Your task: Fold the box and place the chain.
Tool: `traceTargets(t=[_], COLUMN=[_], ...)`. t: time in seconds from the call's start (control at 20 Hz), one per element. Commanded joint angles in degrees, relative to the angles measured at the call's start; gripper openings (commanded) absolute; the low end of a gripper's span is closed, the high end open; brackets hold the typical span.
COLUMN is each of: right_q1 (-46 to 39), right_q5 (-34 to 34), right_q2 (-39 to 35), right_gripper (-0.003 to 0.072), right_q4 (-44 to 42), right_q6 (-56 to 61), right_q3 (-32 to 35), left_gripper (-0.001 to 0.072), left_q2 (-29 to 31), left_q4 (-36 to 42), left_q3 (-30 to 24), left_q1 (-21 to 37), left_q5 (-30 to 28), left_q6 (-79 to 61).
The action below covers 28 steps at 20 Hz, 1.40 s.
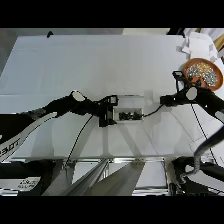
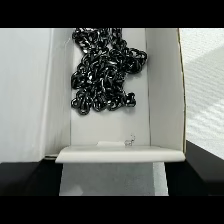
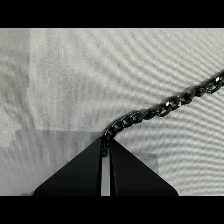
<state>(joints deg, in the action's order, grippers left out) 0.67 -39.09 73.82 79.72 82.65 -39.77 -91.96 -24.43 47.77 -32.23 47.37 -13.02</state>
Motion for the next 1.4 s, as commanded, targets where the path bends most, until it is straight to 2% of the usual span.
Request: traceTargets(t=[0.0, 0.05, 0.25, 0.45, 0.75, 0.95, 1.15, 1.35], right_q1=[0.04, 0.04, 0.04, 0.04, 0.04, 3.43, 7.69, 9.51], right_q5=[-0.61, -0.63, -1.6, -5.46, -17.46, -24.72, -24.61, -24.15], right_q2=[0.11, 0.11, -2.21, -11.72, -29.51, -36.15, -41.13, -42.86], right_gripper=[0.0027, 0.0008, 0.0007, 0.0007, 0.0007, 0.0007, 0.0007, 0.0007], right_q4=[0.02, -0.02, -0.07, -2.49, -17.92, -24.15, -33.77, -45.62], right_q6=[-0.17, -0.2, -0.2, -0.9, -11.23, -14.25, -16.7, -22.49], right_q3=[0.02, 0.02, 0.02, 0.02, 0.02, 0.02, 0.02, 0.02], left_gripper=[0.0252, 0.0252, 0.0252, 0.0252, 0.0252, 0.0252, 0.0252, 0.0252], left_q2=[0.02, 0.02, 0.02, 0.02, 0.02, 0.02, 0.02, 0.02], left_q4=[-0.02, -0.02, -0.02, -0.02, -0.02, -0.02, -0.02, -0.02], left_q3=[-0.02, -0.02, -0.02, -0.02, -0.02, -0.02, -0.02, -0.02], left_q1=[0.0, 0.0, 0.0, 0.0, 0.0, 0.0, 0.0, 0.0], left_q5=[-0.02, -0.02, 0.0, -0.02, -0.02, -0.02, 0.0, -0.02], left_q6=[-0.02, -0.02, -0.02, -0.02, -0.02, -0.02, -0.02, -0.02])
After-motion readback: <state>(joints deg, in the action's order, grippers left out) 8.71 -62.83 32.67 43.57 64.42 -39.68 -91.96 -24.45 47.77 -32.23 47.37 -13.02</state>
